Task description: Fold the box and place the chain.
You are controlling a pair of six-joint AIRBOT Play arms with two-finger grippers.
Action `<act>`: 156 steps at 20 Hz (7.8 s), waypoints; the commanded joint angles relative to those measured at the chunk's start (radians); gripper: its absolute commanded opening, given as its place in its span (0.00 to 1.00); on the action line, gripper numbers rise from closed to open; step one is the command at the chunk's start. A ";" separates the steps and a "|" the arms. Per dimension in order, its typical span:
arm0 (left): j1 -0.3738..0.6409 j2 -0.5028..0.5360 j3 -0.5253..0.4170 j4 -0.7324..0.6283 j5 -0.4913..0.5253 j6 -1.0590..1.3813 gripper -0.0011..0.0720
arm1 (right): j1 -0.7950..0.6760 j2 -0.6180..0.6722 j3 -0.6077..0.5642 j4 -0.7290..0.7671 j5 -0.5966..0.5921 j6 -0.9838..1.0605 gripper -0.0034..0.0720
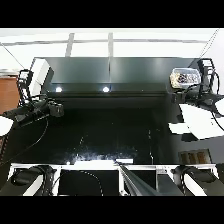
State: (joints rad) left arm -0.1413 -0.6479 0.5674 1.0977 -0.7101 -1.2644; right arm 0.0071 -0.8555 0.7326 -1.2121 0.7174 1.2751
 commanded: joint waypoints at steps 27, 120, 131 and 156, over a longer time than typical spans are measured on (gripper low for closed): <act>-0.003 -0.024 -0.001 -0.083 0.146 -0.002 0.69 | 0.001 -0.003 -0.004 0.067 0.040 0.001 1.00; -0.040 -0.303 -0.001 -0.310 -0.120 0.018 0.98 | 0.465 -0.009 -0.296 0.774 -0.428 -0.233 0.06; -0.040 -0.575 -0.001 -0.602 -0.205 0.169 0.98 | 0.489 0.138 -0.362 0.740 -0.369 -0.288 0.06; 0.029 -0.935 0.139 -0.754 -0.708 0.915 0.05 | 0.484 0.138 -0.362 0.747 -0.320 -0.284 0.07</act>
State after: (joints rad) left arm -0.1146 -1.5806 0.6991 0.3199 -1.4010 -0.4011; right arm 0.4950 -0.7177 0.3706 -0.4656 0.3939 0.9878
